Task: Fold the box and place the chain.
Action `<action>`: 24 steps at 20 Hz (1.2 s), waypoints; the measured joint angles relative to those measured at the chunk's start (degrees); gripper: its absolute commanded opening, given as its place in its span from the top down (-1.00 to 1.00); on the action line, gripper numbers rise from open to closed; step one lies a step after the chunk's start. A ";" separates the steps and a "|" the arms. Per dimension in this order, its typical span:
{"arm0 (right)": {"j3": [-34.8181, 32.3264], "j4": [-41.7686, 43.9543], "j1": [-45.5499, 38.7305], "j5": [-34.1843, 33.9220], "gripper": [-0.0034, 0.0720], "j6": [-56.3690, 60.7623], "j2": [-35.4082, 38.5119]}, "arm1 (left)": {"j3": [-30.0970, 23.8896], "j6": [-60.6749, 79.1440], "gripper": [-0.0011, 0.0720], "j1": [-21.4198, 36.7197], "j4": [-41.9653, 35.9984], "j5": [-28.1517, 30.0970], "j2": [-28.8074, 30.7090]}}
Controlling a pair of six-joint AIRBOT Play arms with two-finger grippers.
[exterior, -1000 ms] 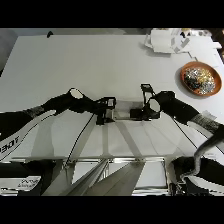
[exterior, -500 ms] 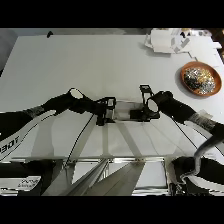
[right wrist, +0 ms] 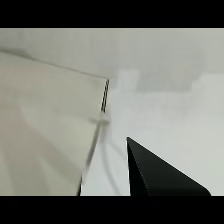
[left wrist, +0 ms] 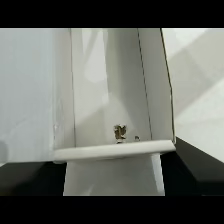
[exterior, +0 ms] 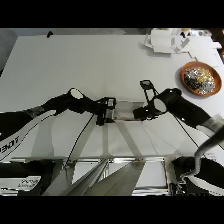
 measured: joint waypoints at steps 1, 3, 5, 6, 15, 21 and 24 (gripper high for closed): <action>0.20 -0.39 -0.55 1.68 0.12 -1.49 1.79 | 0.00 -0.02 0.28 -0.02 -0.04 -0.15 0.00; 1.53 -1.64 -2.73 6.23 0.13 -4.50 5.27 | 0.00 0.00 0.28 0.00 0.17 -0.09 0.00; 4.87 -1.31 -6.32 9.16 0.21 -8.33 7.65 | 0.00 0.00 0.28 0.00 0.17 -0.11 0.00; 6.84 -1.36 -8.52 10.25 0.29 -10.16 8.28 | 0.00 0.00 0.28 0.00 0.17 -0.13 0.00; 23.26 -1.73 -35.28 10.58 0.29 -23.80 1.75 | 0.00 -0.02 0.28 0.00 0.15 -0.13 0.00; 29.46 -1.95 -49.00 8.37 0.52 -27.87 -10.88 | 0.00 -0.02 0.28 0.00 0.13 -0.13 0.00; 32.26 -1.95 -53.20 6.67 0.52 -29.35 -15.45 | 0.00 -0.02 0.28 0.00 0.13 -0.15 0.00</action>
